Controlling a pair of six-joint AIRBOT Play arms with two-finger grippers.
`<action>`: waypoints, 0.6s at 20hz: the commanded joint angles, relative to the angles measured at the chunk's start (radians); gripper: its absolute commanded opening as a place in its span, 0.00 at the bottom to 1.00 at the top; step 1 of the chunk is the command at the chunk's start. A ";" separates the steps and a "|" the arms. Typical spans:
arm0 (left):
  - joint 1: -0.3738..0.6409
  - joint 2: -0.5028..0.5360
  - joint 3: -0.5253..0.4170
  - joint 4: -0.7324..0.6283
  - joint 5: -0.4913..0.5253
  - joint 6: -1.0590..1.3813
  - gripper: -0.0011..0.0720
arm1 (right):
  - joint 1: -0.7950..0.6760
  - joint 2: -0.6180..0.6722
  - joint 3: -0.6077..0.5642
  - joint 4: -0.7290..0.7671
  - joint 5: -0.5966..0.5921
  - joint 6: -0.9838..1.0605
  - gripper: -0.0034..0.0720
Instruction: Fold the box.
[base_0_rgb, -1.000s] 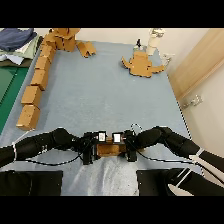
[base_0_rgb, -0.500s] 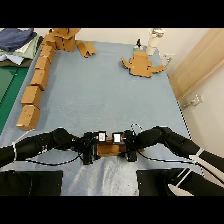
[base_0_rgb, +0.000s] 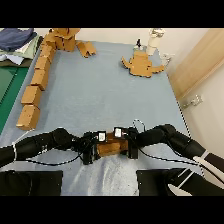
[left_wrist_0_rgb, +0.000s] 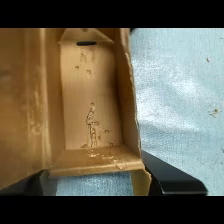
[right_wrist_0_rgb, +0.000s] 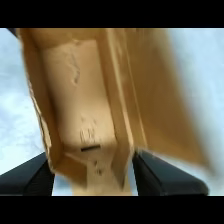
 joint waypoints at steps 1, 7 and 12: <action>0.000 0.000 0.000 0.001 -0.001 0.001 0.84 | -0.001 0.074 0.006 -0.177 -0.054 0.238 0.99; 0.000 0.000 0.000 0.001 -0.001 0.001 0.84 | 0.000 0.241 0.006 -0.083 -0.255 0.339 0.99; 0.000 0.000 0.000 0.001 -0.001 0.001 0.84 | 0.000 0.313 0.006 0.108 -0.331 0.455 0.99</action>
